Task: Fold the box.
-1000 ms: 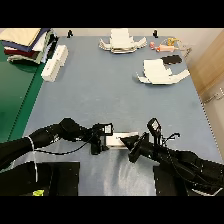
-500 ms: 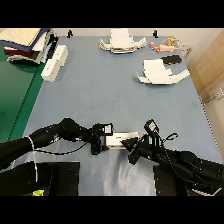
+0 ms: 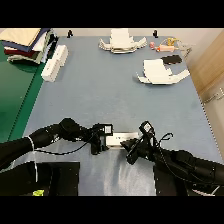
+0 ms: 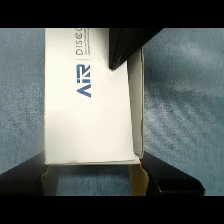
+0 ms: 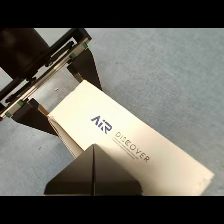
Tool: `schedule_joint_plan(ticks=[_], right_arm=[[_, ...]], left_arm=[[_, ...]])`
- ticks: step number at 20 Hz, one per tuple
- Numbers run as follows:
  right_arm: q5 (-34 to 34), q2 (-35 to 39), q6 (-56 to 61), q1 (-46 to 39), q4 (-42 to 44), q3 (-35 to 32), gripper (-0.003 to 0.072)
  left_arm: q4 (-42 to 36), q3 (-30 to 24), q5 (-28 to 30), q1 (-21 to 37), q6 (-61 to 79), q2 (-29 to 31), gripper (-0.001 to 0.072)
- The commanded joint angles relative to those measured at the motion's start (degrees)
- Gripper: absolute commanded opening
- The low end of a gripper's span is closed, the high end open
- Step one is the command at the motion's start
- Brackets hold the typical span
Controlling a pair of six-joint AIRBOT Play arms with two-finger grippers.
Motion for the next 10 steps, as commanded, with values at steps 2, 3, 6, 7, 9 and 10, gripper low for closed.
schedule_joint_plan(ticks=[2, 3, 6, 7, 9, 10], right_arm=[[-1.7, -0.9, 0.0, 0.0, 0.0, -0.2, 0.0], [-1.7, -0.9, 0.0, 0.0, 0.0, -0.2, 0.0], [-1.6, -0.9, -0.1, 0.0, 0.0, -0.2, 0.0], [-1.4, -0.9, -0.2, 0.0, 0.0, -0.2, 0.0], [-1.4, 0.1, -0.2, 0.0, -1.3, 0.1, 0.0], [-1.4, 0.9, -0.2, 0.0, -2.7, 0.2, 0.0]], left_arm=[[-0.1, 0.0, -0.1, 0.0, -0.1, 0.0, 0.0486], [-0.1, 0.0, -0.1, 0.0, -0.1, 0.0, 0.0487], [-0.1, 0.0, -0.1, 0.0, -0.1, 0.0, 0.0487], [-0.1, 0.0, -0.1, 0.0, -0.1, 0.0, 0.0487], [-0.1, 0.0, -0.1, 0.0, -0.1, 0.0, 0.0486], [-0.1, 0.0, -0.1, 0.0, -0.1, 0.0, 0.0487]])
